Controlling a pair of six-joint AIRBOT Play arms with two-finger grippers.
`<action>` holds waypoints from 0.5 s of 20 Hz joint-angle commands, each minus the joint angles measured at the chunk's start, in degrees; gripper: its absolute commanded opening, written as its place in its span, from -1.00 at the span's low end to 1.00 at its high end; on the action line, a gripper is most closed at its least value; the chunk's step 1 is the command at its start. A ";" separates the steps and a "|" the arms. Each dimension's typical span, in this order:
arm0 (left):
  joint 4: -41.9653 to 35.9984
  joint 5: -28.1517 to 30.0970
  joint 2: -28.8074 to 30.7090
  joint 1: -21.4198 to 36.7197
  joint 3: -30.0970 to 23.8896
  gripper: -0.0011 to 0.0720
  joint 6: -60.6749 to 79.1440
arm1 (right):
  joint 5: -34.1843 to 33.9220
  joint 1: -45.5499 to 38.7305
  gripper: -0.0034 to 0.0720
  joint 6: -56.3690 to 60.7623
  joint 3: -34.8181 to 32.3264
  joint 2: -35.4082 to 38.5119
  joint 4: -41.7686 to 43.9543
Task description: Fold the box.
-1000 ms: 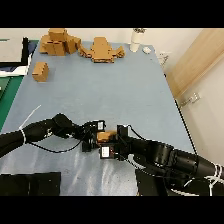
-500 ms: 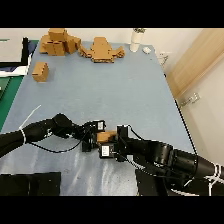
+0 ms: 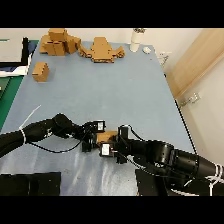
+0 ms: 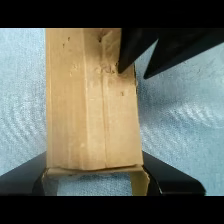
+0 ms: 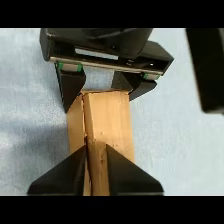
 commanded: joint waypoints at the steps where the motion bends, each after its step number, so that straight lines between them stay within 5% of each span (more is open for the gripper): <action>1: 0.00 0.02 -0.02 -0.02 0.07 0.08 -0.02 | -5.01 0.00 -0.27 7.87 2.51 2.80 1.51; 4: 0.00 0.02 -0.02 0.00 0.07 0.08 -0.02 | -15.34 -0.02 -0.38 23.78 6.21 7.80 10.29; 5: -0.02 0.02 -0.02 0.00 0.07 0.08 -0.02 | -17.33 -0.20 -0.89 30.40 6.38 9.18 12.87; 10: -0.02 0.02 -0.02 0.00 0.07 0.08 -0.02 | -16.94 -1.16 -0.91 55.49 4.92 11.52 16.79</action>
